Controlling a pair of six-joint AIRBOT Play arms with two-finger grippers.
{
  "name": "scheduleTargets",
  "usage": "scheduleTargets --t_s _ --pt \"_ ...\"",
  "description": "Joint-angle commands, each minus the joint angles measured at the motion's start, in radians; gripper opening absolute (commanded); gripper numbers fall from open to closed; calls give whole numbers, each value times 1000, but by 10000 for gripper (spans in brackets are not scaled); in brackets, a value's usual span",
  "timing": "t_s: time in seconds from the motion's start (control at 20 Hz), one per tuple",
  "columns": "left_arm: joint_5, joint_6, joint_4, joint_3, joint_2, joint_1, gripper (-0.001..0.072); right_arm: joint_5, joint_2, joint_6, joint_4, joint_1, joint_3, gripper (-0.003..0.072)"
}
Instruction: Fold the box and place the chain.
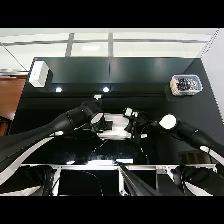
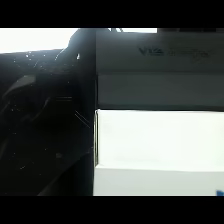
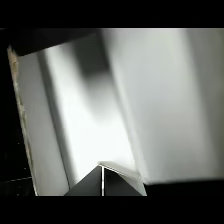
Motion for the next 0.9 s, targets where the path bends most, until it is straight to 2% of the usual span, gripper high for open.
scheduleTargets --t_s 0.0,0.1,0.2,0.35,0.5,0.6,0.85 --pt "-2 1 1 1 0 0 27 202 72 545 -297 -119 75 13" --pt "-2 1 1 1 0 0 27 312 140 737 -409 -298 107 13" --pt "-2 1 1 1 0 0 27 334 161 852 -408 -498 91 14" --pt "-6 1 1 1 0 0 27 290 149 967 -198 -690 -48 13" --pt "-5 1 1 1 0 0 26 317 81 924 -45 -647 -156 13" --pt "-5 1 1 1 0 0 27 335 17 865 3 -567 -162 14" --pt "-5 1 1 1 0 0 26 299 -115 679 256 -384 -156 14"
